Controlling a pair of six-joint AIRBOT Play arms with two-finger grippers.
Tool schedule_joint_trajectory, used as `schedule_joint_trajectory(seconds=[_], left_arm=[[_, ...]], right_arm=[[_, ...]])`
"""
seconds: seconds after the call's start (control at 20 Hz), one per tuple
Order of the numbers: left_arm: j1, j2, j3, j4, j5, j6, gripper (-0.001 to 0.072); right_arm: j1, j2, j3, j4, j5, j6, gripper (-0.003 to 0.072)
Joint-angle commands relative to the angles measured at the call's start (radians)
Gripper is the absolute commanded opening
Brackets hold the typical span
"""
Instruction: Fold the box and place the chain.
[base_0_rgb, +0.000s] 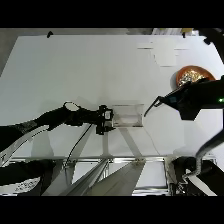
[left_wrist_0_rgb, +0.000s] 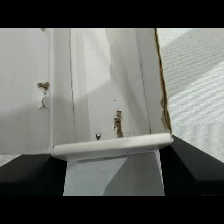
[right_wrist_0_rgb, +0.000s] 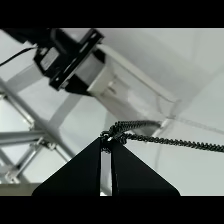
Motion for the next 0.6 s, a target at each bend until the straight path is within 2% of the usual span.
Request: schedule_joint_trajectory(seconds=[0.0, 0.25, 0.55], left_arm=[[0.0, 0.001, 0.0, 0.0, 0.0, 0.0, 0.0069], [0.0, 0.001, 0.0, 0.0, 0.0, 0.0, 0.0069], [0.0, 0.001, 0.0, 0.0, 0.0, 0.0, 0.0069]], right_arm=[[0.106, 0.002, -0.064, 0.0, -0.053, 0.008, 0.0016], [0.198, 0.0, -0.23, -0.004, -0.241, 0.006, 0.0016], [0.206, -0.076, -0.397, -0.007, -0.416, -0.032, 0.0016]])
